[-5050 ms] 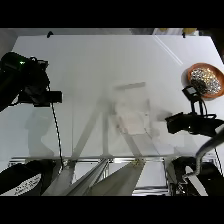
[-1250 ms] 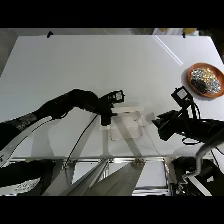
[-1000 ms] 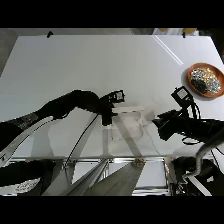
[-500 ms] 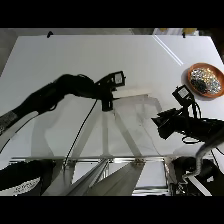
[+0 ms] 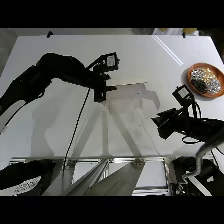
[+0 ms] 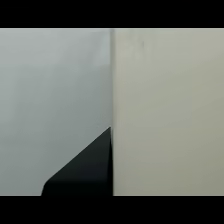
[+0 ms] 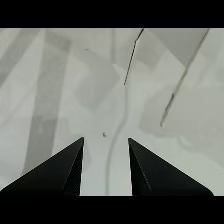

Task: Fold the box and place the chain.

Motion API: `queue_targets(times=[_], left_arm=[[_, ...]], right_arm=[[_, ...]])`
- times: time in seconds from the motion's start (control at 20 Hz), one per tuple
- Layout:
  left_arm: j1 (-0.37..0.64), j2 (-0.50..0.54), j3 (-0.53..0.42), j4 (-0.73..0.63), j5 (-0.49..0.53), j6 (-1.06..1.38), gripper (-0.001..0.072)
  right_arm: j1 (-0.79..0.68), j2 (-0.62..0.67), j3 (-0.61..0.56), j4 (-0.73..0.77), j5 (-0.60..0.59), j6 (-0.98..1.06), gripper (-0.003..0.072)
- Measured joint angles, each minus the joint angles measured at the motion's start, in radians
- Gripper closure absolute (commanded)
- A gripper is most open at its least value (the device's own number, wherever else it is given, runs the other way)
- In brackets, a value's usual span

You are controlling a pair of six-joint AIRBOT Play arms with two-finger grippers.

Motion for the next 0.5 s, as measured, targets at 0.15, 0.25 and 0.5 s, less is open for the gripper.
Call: queue_targets(times=[0.15,0.25,0.5], left_arm=[[-0.031,-0.007,-0.061,-0.018,-0.038,-0.023,0.0712],[-0.042,-0.009,-0.132,-0.041,-0.079,-0.022,0.0711],[-0.053,-0.034,-0.264,-0.069,-0.111,0.066,0.0709]], right_arm=[[0.0,0.0,0.0,0.008,0.004,0.001,0.0368],[0.0,0.0,0.0,0.012,0.009,0.001,0.0368],[0.0,0.0,0.0,0.015,0.011,0.002,0.0368]])
